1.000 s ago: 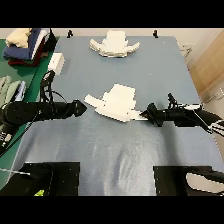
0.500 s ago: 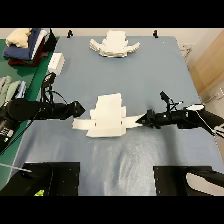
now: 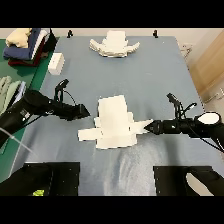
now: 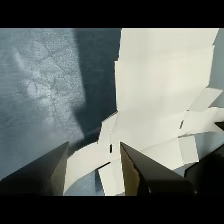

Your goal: Fold the box.

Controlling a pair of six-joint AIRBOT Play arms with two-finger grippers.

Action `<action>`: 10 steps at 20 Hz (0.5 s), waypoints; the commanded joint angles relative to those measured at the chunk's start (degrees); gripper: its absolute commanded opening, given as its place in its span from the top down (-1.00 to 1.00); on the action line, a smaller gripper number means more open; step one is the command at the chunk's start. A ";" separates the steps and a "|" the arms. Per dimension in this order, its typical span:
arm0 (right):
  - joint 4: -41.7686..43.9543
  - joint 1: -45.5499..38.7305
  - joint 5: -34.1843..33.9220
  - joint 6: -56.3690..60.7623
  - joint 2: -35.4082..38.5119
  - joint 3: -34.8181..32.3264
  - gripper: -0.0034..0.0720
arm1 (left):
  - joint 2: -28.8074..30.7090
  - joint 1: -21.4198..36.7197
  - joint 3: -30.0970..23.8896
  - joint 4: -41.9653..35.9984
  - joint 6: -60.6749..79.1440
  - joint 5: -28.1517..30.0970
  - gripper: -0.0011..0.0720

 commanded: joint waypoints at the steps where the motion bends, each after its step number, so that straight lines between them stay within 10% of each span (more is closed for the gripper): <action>1: -1.68 -0.04 -0.20 -0.11 3.13 -0.50 0.91 | -9.77 0.81 3.19 -9.29 11.26 -0.46 -0.37; 10: -1.60 -0.04 1.92 0.50 3.10 -0.50 0.91 | -32.00 0.79 20.76 -19.23 21.86 -14.69 -0.37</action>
